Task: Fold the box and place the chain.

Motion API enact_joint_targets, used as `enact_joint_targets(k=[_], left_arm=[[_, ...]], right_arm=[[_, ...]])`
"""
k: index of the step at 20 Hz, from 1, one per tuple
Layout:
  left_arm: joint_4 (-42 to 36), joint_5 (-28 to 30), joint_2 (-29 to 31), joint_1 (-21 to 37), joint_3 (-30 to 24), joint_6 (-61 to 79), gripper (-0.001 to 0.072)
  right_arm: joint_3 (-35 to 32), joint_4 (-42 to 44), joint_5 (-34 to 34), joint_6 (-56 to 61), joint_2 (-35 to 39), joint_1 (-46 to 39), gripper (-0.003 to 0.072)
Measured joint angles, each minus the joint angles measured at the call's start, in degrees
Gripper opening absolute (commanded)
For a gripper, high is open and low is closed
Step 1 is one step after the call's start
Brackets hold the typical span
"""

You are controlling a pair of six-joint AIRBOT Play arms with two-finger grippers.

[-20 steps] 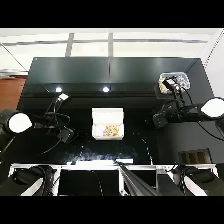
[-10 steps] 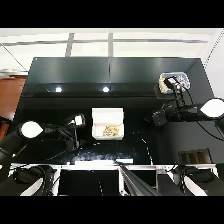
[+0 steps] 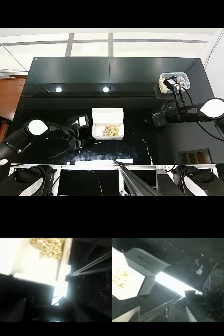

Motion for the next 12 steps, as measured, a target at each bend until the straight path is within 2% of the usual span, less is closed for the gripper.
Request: enact_joint_targets(k=[5,12], left_arm=[[-3.41,-3.54,-0.17,4.59,0.5,-2.27,0.0682],[-4.59,-8.11,-0.2,5.79,1.66,-7.1,0.0684]], right_arm=[[0.0,0.07,0.37,0.09,0.0,0.02,0.0653],[0.0,0.09,0.55,0.09,0.0,0.07,0.0653]])
